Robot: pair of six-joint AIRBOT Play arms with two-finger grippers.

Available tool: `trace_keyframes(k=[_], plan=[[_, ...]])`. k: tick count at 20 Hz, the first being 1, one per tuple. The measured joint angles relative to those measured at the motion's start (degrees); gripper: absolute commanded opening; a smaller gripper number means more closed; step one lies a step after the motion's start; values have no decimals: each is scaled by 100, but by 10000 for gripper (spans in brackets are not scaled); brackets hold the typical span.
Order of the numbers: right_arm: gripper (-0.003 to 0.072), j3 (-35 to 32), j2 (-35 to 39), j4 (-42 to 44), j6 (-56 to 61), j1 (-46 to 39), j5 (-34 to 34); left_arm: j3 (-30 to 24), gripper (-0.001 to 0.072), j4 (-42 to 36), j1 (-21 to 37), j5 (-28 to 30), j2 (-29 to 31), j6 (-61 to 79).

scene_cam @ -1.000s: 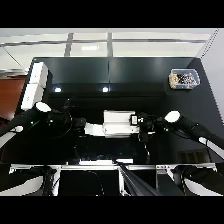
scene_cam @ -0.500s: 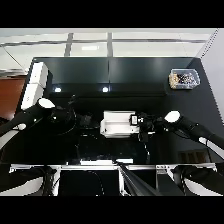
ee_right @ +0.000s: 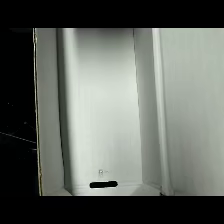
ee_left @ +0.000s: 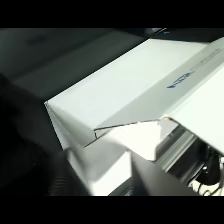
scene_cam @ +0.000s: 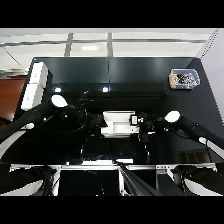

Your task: Fold the box and place the chain.

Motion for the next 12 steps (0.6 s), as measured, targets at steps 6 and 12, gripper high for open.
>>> trace_keyframes(k=[6, 12], plan=[[68, 0, 0, 0, 2, 0, 7, 385, 400, 872, -584, 155, 2, -1110], [68, 0, 0, 4, 0, 0, -4, 651, 365, 2129, -1161, 518, -42, -2863]])
